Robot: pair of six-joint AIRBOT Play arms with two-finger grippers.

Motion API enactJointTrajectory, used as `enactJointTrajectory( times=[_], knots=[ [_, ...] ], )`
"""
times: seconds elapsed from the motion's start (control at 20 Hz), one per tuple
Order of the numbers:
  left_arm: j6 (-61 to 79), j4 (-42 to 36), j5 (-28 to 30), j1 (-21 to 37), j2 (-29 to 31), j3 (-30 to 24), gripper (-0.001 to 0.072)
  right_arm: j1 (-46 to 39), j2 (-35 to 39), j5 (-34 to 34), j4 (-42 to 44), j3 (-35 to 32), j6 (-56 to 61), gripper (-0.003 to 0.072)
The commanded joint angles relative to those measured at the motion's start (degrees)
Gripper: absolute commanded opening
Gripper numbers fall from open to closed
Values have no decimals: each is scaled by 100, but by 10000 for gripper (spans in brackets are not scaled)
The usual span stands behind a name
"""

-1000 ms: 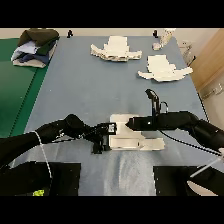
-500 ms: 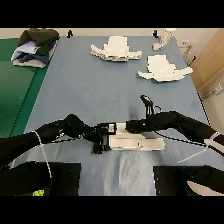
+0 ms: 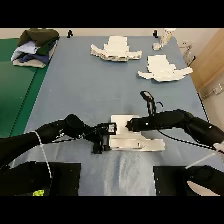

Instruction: Fold the box.

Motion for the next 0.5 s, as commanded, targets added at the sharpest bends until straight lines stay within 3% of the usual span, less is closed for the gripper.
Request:
enactJointTrajectory(
  times=[0.0,0.35,0.4,0.45],
  knots=[
    [-2,2,2,4,0,0,503,-7,846,-428,-605,192,-109,5],
    [-2,2,2,4,0,0,503,-4,2503,-2747,-1167,39,-1268,8],
    [-2,2,2,4,0,0,503,-4,2664,-3038,-1416,-35,-1274,116],
    [-2,2,2,4,-2,0,503,-4,2761,-3239,-1674,-127,-1414,291]
  ],
)
